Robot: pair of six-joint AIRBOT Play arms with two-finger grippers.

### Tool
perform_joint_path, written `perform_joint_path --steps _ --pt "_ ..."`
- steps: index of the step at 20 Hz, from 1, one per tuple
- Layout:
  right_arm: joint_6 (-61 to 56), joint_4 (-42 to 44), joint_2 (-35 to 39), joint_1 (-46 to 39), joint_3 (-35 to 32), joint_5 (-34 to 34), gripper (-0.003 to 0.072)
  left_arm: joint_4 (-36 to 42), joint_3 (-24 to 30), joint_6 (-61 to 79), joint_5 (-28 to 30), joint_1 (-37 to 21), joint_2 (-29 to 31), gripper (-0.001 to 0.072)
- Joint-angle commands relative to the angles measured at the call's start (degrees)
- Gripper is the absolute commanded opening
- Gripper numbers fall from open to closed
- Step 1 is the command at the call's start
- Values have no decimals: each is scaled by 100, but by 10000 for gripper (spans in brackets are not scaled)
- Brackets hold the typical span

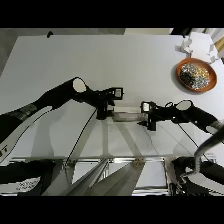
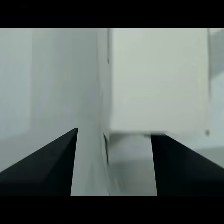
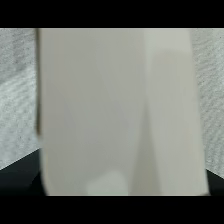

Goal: Fold the box and place the chain.

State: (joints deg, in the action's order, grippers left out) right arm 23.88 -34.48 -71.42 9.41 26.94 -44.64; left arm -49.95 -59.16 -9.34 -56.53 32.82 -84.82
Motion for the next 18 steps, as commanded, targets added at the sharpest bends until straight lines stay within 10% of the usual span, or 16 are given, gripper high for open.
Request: perform_joint_path --steps 1,6,11,18 --pt "2 0 0 0 2 -13 471 -776 -2 -1078 -597 -146 402 475" --pt "2 0 0 0 2 -13 471 -992 0 -1512 -935 120 684 1" --pt "0 0 0 0 2 -13 471 -363 0 -1532 -560 778 678 3" --pt "2 0 0 0 2 -11 471 955 0 -2011 2343 868 177 2"
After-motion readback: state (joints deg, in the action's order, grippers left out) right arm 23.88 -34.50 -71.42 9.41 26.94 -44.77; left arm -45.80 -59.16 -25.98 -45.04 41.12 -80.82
